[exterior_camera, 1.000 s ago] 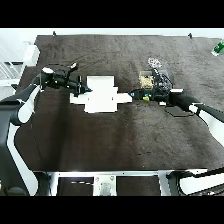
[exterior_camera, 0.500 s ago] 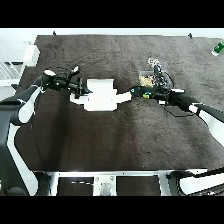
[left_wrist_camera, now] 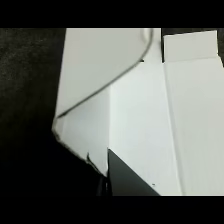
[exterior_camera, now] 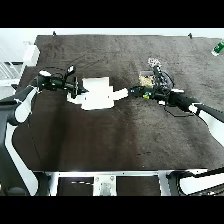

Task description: Fold the box and place the chain.

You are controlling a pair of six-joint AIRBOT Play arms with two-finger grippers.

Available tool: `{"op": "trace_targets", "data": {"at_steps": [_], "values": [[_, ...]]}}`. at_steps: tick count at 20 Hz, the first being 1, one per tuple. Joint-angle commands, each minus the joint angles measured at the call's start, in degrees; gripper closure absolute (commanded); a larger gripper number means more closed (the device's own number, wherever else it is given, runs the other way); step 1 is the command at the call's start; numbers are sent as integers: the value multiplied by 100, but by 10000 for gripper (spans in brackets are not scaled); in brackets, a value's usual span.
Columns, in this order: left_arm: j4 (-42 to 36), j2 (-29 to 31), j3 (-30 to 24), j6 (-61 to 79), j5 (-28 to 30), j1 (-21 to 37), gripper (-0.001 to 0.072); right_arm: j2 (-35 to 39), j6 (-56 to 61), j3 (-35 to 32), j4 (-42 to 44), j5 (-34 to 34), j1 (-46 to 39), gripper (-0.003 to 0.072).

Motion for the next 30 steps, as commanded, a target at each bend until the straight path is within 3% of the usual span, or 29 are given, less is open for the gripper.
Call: {"op": "trace_targets", "data": {"at_steps": [1,18,19,20,21,23,27,30], "values": [[17,-2,-72,363,-46,90,696,-4,-13,0,2,0,9,388],[52,-4,-181,789,-251,55,691,-4,-199,0,42,0,9,387],[50,-4,-181,785,-254,55,689,-4,-363,0,46,0,9,353],[50,-4,-181,748,-258,55,690,-4,-546,0,68,0,9,196],[57,-2,-181,695,-284,55,689,0,-778,2,129,7,9,127],[57,-2,-181,592,-297,55,689,37,-1327,4,212,210,9,127],[-50,-2,-181,597,-295,55,689,267,-2424,7,201,1405,57,127],[-52,-2,-181,597,-293,55,689,417,-2981,9,-31,1539,420,128]]}}
